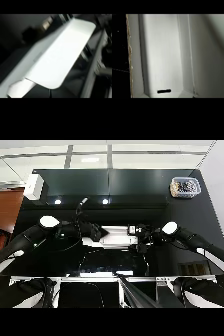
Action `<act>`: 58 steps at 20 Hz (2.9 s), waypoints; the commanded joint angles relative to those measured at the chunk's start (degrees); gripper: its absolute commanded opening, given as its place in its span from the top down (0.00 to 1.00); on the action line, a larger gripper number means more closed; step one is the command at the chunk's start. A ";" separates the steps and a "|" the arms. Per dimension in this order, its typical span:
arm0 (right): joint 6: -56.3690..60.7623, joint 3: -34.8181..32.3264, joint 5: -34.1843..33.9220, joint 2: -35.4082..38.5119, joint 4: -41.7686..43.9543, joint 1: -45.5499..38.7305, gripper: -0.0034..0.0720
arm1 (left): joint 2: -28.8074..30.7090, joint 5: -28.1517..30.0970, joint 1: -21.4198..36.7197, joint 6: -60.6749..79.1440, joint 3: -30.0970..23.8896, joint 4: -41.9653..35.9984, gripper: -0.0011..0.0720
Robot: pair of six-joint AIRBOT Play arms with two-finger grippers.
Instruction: Fold the box and place the chain.
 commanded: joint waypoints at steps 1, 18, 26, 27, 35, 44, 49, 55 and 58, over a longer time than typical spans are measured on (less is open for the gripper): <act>0.00 -0.02 0.02 -0.02 0.00 0.07 0.31 | -2.38 9.84 -0.15 4.26 2.16 -2.05 0.95; 0.04 -0.02 -0.13 -0.02 0.02 0.09 0.31 | -5.64 -4.33 3.74 -25.83 13.16 28.55 0.95; 0.04 -0.02 -0.15 -0.02 0.04 0.09 0.31 | 17.57 -2.80 9.03 -9.99 -1.84 22.88 0.94; 0.04 -0.02 -0.15 -0.02 0.02 0.09 0.31 | 17.00 -6.73 8.87 -4.28 -2.71 22.91 0.94; 0.04 -0.02 -0.15 -0.02 0.00 0.11 0.31 | 7.61 3.34 3.15 24.98 -4.28 28.50 0.01; 0.02 -0.02 -0.17 -0.02 -0.09 0.24 0.31 | -2.64 2.27 -3.32 27.89 2.51 33.46 0.05; 0.02 -0.04 -0.17 -0.02 -0.28 0.35 0.31 | -3.06 -2.56 -3.93 28.72 2.51 28.41 0.67; 0.02 -0.04 -0.17 -0.02 -0.28 0.35 0.31 | -4.09 3.87 -8.22 28.70 2.51 27.04 0.68; 0.02 -0.04 -0.15 -0.02 -0.28 0.35 0.31 | -5.33 5.60 -9.97 28.41 2.51 23.63 0.68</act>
